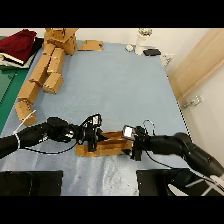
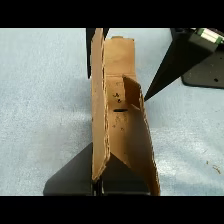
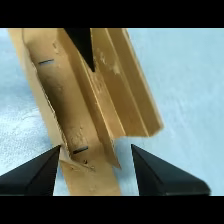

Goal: Fold the box.

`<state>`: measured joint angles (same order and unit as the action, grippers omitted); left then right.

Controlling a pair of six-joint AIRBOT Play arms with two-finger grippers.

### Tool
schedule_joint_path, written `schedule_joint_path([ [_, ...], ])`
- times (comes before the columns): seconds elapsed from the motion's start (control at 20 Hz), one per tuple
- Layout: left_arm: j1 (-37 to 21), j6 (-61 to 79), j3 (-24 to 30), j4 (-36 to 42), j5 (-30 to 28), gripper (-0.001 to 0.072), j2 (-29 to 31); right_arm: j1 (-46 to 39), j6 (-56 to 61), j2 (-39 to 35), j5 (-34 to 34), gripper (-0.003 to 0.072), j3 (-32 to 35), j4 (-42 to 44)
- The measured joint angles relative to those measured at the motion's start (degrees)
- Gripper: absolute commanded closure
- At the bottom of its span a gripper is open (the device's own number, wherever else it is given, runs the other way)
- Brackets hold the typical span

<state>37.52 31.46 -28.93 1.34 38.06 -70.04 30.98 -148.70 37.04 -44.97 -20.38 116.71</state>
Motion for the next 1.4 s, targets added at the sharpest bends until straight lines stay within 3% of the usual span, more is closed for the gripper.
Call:
schedule_joint_path([
  [0.15, 0.00, 0.00, 0.00, 0.00, 0.07, 0.0696, 0.00, -3.74, -10.82, 7.82, -4.92, -0.0034, -3.56, 6.97],
  [0.4, 0.00, 0.00, 0.00, -0.02, 0.09, 0.0696, 0.00, -5.60, -17.42, 14.95, -7.69, -0.0034, -5.88, 10.99],
  [0.9, 0.00, 0.00, 0.00, 0.02, -0.02, 0.0696, 0.00, -5.97, -15.28, 17.05, -8.00, -0.0021, -6.38, 9.01],
  [1.4, 0.00, 0.00, 0.00, 0.02, 0.00, 0.0696, 0.00, -5.97, -22.29, 19.06, -7.54, -0.0021, -6.34, 8.98],
])
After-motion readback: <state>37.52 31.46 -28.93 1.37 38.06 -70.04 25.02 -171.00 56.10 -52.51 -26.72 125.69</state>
